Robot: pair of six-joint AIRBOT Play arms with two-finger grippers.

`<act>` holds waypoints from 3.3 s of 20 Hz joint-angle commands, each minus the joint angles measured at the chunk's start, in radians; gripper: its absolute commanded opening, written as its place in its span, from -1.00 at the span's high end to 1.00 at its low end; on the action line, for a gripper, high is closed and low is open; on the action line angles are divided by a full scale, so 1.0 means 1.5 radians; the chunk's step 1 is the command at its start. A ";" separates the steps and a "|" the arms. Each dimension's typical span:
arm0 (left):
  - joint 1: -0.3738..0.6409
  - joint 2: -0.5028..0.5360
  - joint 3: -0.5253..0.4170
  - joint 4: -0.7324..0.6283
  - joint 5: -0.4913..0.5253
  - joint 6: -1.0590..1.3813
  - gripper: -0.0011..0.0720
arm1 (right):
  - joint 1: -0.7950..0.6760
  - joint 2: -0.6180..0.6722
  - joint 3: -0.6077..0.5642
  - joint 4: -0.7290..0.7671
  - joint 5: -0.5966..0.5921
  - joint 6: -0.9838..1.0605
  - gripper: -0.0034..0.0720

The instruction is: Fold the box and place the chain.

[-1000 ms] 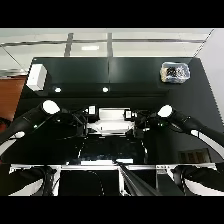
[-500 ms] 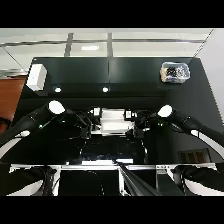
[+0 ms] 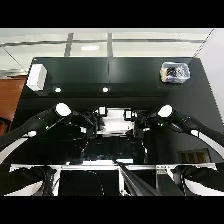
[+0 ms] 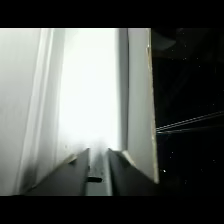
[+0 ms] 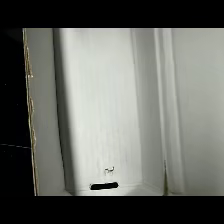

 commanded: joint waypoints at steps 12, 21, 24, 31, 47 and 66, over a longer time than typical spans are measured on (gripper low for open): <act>0.126 0.105 0.093 0.430 -0.176 -0.651 0.90 | 0.000 0.000 0.000 0.000 0.000 0.000 0.30; 0.450 0.038 -0.090 0.022 -0.268 -0.803 0.90 | 0.000 0.000 0.000 0.000 0.000 0.000 0.30; 0.394 -0.005 -0.100 0.007 -0.219 -0.779 0.90 | 0.000 0.000 0.000 0.000 0.000 0.000 0.31; 0.232 -0.050 -0.069 -0.042 -0.130 -0.753 0.90 | 0.000 0.000 0.000 0.000 0.000 0.000 0.30; 0.183 -0.050 0.048 -0.047 -0.228 -0.739 -0.72 | 0.000 0.000 0.000 0.001 -0.001 0.000 0.30; -0.011 -0.053 0.187 0.226 -0.176 -1.158 -0.09 | 0.000 0.000 0.000 0.001 -0.001 0.001 0.31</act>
